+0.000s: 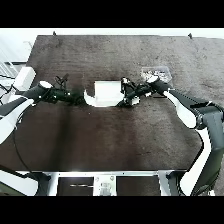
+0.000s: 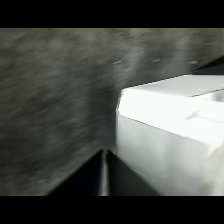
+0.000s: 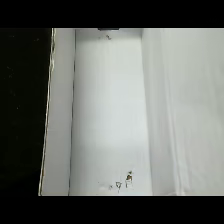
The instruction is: Fold the box and place the chain.
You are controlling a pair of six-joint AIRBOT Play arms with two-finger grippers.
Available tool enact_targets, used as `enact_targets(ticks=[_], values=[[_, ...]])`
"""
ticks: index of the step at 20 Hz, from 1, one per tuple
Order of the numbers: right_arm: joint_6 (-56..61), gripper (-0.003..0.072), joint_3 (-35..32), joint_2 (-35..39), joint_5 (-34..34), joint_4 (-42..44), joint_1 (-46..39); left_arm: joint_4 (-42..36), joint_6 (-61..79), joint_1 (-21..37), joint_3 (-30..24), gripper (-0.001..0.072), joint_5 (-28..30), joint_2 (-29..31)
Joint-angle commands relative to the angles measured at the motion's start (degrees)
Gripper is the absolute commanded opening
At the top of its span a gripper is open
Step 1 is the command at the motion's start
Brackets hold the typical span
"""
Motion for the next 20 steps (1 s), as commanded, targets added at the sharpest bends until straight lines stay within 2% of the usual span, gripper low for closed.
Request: enact_targets(ticks=[1,11,14,17,20], values=[[0.0,0.0586,0.0,0.0,0.0,0.0,0.0,-3.3,2.5,-0.6,1.6,0.0306,-1.9,-0.1],[0.0,0.0586,0.0,0.0,0.0,0.0,0.0,-8.8,4.8,-0.7,1.6,0.0309,-6.1,-0.1],[0.0,0.0585,0.0,0.0,0.0,0.0,0.0,-8.5,3.4,-1.9,2.0,0.031,-5.3,-0.1],[0.0,0.0585,0.0,0.0,0.0,0.0,0.0,-4.2,-0.6,-3.8,4.2,0.031,-4.2,-0.1],[0.0,0.0585,0.0,0.0,0.0,0.0,0.0,3.6,-7.1,-5.4,7.7,0.031,-4.3,-0.1]])
